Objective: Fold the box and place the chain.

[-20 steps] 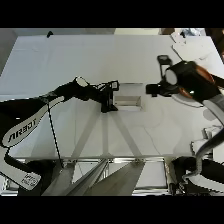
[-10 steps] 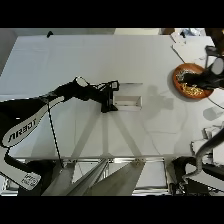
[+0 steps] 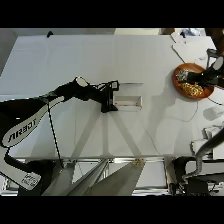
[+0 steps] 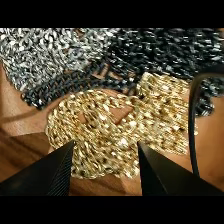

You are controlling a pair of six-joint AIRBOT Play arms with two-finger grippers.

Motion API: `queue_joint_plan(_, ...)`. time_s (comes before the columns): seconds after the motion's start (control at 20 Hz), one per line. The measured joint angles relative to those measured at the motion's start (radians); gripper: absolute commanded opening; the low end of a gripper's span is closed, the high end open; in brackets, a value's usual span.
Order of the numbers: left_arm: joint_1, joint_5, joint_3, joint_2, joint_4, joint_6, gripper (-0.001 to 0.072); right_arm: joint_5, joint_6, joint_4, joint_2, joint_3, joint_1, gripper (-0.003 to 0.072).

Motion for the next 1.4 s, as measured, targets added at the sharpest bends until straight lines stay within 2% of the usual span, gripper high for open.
queue_joint_plan(0.15, 0.0, 0.0, 0.0, 0.0, 0.0, 0.0, 0.0155, -0.005, -0.007, 0.042, -0.069, 0.018, -0.003, 0.0423)
queue_joint_plan(0.2, 0.0, 0.0, 0.0, 0.0, 0.0, 0.0, 0.0155, -0.004, -0.008, 0.052, -0.086, 0.02, -0.004, 0.0361)
queue_joint_plan(0.25, 0.0, 0.0, 0.0, 0.0, 0.0, 0.0, 0.0155, -0.003, -0.009, 0.057, -0.095, 0.024, -0.004, 0.0245)
queue_joint_plan(0.3, 0.0, 0.0, 0.0, 0.0, 0.0, 0.0, 0.0155, 0.0, -0.01, 0.06, -0.104, 0.026, -0.004, 0.0096)
queue_joint_plan(0.35, 0.0, 0.0, 0.0, 0.0, 0.0, 0.0, 0.0155, 0.005, -0.01, 0.065, -0.111, 0.027, -0.005, 0.0016)
queue_joint_plan(0.55, 0.0, 0.0, 0.0, 0.0, 0.0, 0.0, 0.0155, 0.026, -0.027, 0.072, -0.118, 0.029, -0.005, 0.0015)
queue_joint_plan(0.7, 0.0, 0.0, 0.0, 0.0, 0.0, 0.0, 0.0155, 0.107, -0.067, 0.074, -0.084, 0.026, -0.005, 0.0014)
queue_joint_plan(1.15, 0.0, 0.0, 0.0, 0.0, 0.0, 0.0, 0.0155, 0.184, -0.139, 0.126, 0.189, 0.028, -0.001, 0.0013)
queue_joint_plan(1.4, 0.0, 0.0, 0.0, 0.0, 0.0, 0.0, 0.0155, 0.257, -0.149, 0.166, 0.299, 0.028, 0.088, 0.0012)
